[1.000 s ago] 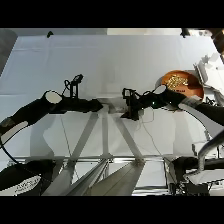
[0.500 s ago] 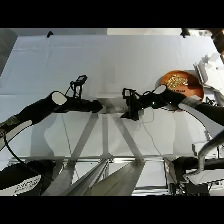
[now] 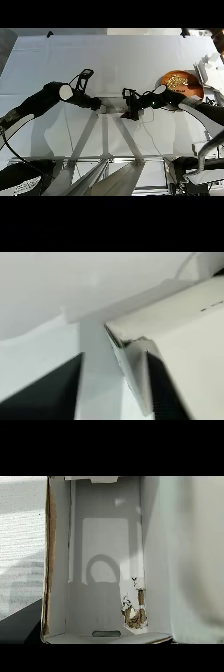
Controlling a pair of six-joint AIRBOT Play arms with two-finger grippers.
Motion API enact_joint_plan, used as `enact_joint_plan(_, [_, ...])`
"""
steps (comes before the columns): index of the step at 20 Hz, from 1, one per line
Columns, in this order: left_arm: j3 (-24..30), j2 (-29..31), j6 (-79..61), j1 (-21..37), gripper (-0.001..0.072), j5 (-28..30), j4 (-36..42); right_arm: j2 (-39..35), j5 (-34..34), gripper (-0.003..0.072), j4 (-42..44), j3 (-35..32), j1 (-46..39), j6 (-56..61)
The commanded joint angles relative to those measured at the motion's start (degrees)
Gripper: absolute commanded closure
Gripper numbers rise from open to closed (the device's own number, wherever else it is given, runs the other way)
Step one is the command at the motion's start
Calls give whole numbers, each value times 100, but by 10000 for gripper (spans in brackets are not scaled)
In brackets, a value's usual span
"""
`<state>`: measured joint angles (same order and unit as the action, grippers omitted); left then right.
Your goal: Fold the box and place the chain.
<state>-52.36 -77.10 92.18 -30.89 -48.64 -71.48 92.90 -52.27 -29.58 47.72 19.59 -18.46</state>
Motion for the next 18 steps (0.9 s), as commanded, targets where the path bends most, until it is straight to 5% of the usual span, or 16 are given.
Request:
enact_joint_plan(1, [-295,-186,737,-328,194,-267,-466,-4,0,168,2,-2,-2,2])
enact_joint_plan(9, [-933,-1034,2918,-673,218,-881,-1434,-4,0,168,2,-2,-2,0])
enact_joint_plan(12, [-933,-1185,3289,-756,219,-800,-1436,-4,0,168,2,-2,-2,2])
enact_joint_plan(14, [-931,-1239,3440,-802,315,-671,-1429,-4,-2,168,2,-2,-2,0])
enact_joint_plan(18, [-931,-1252,3838,-813,309,-664,-1429,-4,-2,168,0,-2,-2,2])
